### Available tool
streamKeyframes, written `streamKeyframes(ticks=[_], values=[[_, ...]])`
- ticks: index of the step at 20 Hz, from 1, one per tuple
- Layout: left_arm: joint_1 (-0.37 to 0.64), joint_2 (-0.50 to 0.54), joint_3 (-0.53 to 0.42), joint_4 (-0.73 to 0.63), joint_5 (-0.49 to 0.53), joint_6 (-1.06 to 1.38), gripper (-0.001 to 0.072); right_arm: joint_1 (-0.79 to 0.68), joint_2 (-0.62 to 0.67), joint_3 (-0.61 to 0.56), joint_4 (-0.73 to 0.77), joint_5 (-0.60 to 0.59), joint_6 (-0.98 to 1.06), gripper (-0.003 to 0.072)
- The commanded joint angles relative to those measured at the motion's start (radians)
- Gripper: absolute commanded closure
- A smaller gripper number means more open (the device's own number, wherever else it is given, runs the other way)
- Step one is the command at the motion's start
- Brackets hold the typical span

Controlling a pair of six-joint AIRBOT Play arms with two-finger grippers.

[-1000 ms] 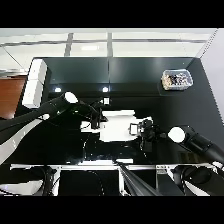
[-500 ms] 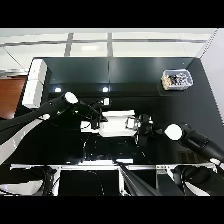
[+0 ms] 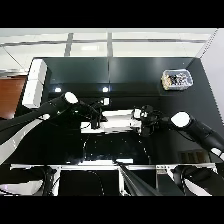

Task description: Fold the box and place the chain.

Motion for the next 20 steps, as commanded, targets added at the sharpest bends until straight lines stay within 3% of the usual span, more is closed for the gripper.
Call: streamKeyframes(ticks=[1,7,16,20], values=[[-0.001,0.000,0.001,0.000,-0.002,0.001,0.0687,-0.036,-0.036,0.002,0.130,0.001,-0.159,0.0019],[-0.001,0.000,0.001,0.001,-0.002,0.002,0.0687,-0.082,-0.058,0.002,0.193,0.135,-0.230,0.0019],[-0.001,0.000,0.001,0.001,-0.002,0.002,0.0687,-0.105,-0.091,0.003,0.227,0.137,-0.257,0.0019],[-0.001,0.000,0.001,0.001,-0.002,0.002,0.0687,-0.089,-0.104,0.004,0.226,0.218,-0.273,0.0019]])
